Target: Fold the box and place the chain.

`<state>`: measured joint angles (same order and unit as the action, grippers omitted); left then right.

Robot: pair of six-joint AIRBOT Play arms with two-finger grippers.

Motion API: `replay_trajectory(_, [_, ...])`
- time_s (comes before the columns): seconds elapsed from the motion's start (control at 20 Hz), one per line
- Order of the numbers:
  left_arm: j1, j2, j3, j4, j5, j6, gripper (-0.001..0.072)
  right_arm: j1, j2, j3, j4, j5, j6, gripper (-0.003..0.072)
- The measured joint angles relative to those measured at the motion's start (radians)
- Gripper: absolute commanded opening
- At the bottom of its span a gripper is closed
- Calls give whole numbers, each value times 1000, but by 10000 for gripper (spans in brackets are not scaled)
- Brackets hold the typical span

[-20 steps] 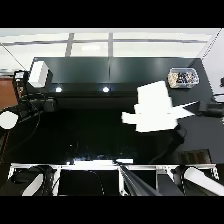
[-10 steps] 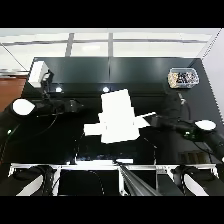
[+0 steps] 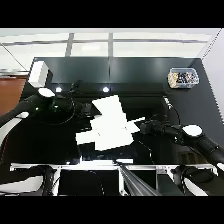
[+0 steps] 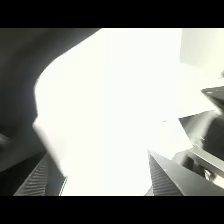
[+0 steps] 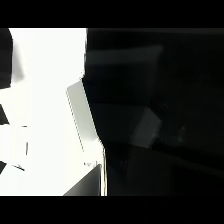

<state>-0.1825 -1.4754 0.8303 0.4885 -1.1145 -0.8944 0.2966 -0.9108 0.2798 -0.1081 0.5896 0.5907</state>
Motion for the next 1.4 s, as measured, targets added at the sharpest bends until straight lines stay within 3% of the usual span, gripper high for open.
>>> replay_trajectory(0.05, [0, -30, 14, -18, -39, 32, 706, 2, 1, 0, 0, -1, 0, 17])
replay_trajectory(0.1, [0, -61, 27, -31, -82, 68, 657, 5, 1, 0, 1, -1, 0, 17])
replay_trajectory(0.15, [0, -86, 40, -39, -131, 108, 558, 6, 1, 0, 1, 0, 0, 17])
replay_trajectory(0.35, [-7, -136, 80, -33, -278, 243, 551, 10, 1, 0, 3, 1, 0, 18])
replay_trajectory(0.4, [-12, -142, 90, -8, -296, 262, 505, 10, 1, 0, 3, 1, 0, 17])
replay_trajectory(0.6, [-45, -153, 118, 96, -306, 299, 487, 10, 1, 0, 3, 2, 0, 17])
replay_trajectory(0.75, [-76, -155, 126, 151, -256, 304, 452, 10, 1, 0, 3, 1, 0, 17])
replay_trajectory(0.85, [-93, -156, 127, 167, -227, 304, 321, 10, 1, 0, 3, 1, 0, 17])
replay_trajectory(0.9, [-99, -156, 128, 173, -222, 304, 222, 10, 1, 0, 3, 1, 0, 17])
replay_trajectory(1.0, [-106, -156, 129, 180, -208, 306, 174, 10, 1, 0, 3, 1, 0, 17])
replay_trajectory(1.05, [-108, -156, 129, 182, -205, 307, 71, 10, 1, 0, 3, 3, 0, 17])
replay_trajectory(1.1, [-109, -156, 129, 184, -206, 309, 25, 10, 1, 0, 1, 5, 0, 18])
replay_trajectory(1.15, [-110, -156, 129, 183, -215, 320, 24, 10, 1, 0, 0, 6, 0, 75])
replay_trajectory(1.2, [-111, -155, 129, 181, -222, 320, 23, 10, 1, 0, 0, 8, 0, 434])
replay_trajectory(1.25, [-112, -155, 129, 187, -222, 320, 21, 10, 1, 2, -2, 9, 0, 701])
replay_trajectory(1.4, [-113, -133, 129, 189, -230, 322, 18, -18, 1, 48, -99, 74, 0, 702])
